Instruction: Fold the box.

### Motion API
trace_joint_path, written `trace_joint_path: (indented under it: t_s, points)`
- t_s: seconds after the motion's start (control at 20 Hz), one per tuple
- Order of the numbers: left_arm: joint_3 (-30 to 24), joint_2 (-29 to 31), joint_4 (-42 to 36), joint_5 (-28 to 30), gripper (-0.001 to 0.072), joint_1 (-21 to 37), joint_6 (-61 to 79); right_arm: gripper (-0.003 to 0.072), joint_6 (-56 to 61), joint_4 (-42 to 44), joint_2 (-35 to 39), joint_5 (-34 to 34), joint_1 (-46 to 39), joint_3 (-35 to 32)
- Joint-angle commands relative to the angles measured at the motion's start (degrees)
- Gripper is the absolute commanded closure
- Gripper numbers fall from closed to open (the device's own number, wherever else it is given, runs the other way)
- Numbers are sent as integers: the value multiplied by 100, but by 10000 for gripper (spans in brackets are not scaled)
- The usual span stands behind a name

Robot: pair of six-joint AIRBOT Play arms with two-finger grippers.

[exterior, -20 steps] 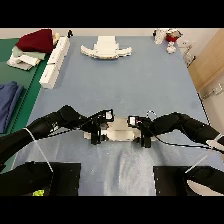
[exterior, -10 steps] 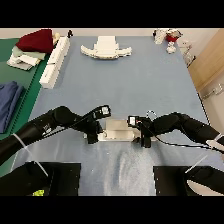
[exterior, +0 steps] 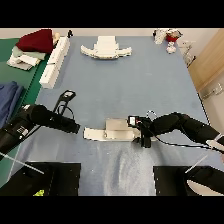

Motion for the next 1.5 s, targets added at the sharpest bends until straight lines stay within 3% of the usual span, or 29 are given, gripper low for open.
trace_joint_path:
  t_s: [0.0, 0.15, 0.35, 0.5, 1.0, 1.1, 1.45]
  points:
    - [-162, -273, -595, -363, 695, 822, -275, 149, 2, 2, 2, 2, 7, 4]
    - [-420, -752, -1836, 81, 697, 732, 531, 149, 2, 2, 2, 2, 7, 4]
    - [-455, -1132, -2551, 531, 697, 138, 813, 149, 2, 2, 2, 0, 7, 4]
    - [-433, -1167, -2686, 535, 696, -358, 898, 149, 2, 2, 2, 2, 7, 4]
    - [-96, -855, -2750, 0, 690, -415, 901, 149, 2, 2, 2, 2, 7, 4]
    - [-96, -855, -2894, 7, 230, -415, 914, 149, 2, 2, 2, 2, 7, 4]
    - [-94, -887, -3377, 133, 235, -422, 920, 149, 2, 2, 2, 2, 7, 4]
